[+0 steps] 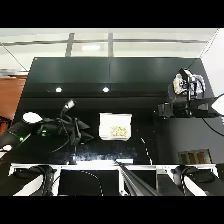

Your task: Fold the box and place the chain.

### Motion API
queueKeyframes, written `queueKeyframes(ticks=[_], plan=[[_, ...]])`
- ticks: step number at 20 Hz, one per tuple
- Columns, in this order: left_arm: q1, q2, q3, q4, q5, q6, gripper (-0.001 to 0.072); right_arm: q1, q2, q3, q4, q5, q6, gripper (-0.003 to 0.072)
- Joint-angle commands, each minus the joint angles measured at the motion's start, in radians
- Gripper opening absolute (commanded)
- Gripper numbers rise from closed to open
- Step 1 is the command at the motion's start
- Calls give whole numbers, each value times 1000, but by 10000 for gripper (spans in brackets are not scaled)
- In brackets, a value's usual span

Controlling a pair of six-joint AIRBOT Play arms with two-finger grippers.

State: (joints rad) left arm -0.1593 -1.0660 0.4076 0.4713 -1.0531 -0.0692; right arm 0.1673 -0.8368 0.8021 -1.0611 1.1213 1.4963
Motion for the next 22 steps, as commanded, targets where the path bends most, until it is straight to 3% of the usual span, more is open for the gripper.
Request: queueKeyframes(ticks=[1,5,9,17,19,20,22], plan=[[-114,-21,21,59,105,362,709,-1,0,-17,1,-4,19,276],[-197,-68,71,77,224,467,708,-1,0,-17,1,-5,19,276],[-237,-194,141,57,204,467,709,0,0,-17,2,-4,19,276],[-240,-229,177,14,159,466,701,0,0,-17,2,-5,19,276],[-240,-229,177,14,158,466,656,5,0,-17,2,-11,18,277],[-240,-229,177,14,158,466,542,16,-2,-17,6,-32,23,277],[-240,-229,177,14,158,465,487,47,-23,-16,70,-132,86,281]])
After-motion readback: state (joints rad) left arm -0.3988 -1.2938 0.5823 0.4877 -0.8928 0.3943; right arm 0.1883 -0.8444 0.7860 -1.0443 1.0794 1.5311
